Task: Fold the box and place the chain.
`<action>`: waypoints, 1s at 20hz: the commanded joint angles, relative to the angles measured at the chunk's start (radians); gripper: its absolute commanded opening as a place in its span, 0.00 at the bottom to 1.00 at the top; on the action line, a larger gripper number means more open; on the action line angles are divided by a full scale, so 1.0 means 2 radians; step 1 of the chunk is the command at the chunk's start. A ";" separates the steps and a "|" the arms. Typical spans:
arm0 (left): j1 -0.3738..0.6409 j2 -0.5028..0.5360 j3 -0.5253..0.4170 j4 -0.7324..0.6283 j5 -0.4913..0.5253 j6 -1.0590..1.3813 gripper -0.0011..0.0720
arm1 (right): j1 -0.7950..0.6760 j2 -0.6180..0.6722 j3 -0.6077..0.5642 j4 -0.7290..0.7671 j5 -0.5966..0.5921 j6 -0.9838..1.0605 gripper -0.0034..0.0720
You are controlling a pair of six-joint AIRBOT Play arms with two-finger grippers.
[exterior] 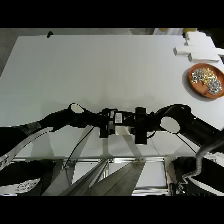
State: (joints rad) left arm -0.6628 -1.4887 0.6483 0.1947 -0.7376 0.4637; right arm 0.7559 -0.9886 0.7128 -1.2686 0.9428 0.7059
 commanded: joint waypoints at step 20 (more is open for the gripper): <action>0.000 0.000 0.000 0.000 0.000 0.000 0.31 | 0.001 0.003 -0.009 -0.021 -0.035 0.014 0.18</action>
State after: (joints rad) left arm -0.6628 -1.4887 0.6483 0.1940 -0.7357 0.4622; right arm 0.7563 -0.9825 0.6956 -1.3079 0.8829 0.7132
